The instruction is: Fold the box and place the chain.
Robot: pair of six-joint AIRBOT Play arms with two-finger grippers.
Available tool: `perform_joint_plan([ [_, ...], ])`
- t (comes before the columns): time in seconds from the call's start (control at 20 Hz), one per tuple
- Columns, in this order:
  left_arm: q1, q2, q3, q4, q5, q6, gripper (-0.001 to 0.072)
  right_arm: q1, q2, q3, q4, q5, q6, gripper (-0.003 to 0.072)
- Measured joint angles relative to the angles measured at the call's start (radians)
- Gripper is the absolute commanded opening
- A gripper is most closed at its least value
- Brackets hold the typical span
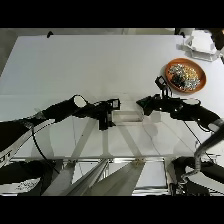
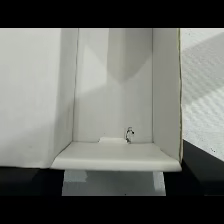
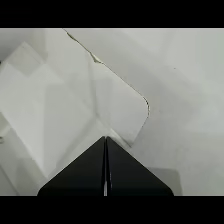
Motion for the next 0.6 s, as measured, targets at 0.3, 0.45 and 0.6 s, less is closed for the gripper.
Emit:
perform_joint_plan([
  [0.3,0.000,0.000,0.000,0.000,0.000,0.000,0.0412,0.000,0.153,0.000,-0.033,0.072,0.022,0.0013],
  [0.45,0.000,0.000,0.000,0.000,0.000,-0.001,0.0412,0.000,0.258,0.000,-0.157,0.119,0.029,0.0013],
  [0.6,0.000,0.000,0.000,0.000,0.000,-0.001,0.0412,0.000,0.347,0.000,-0.382,0.159,0.031,0.0014],
])
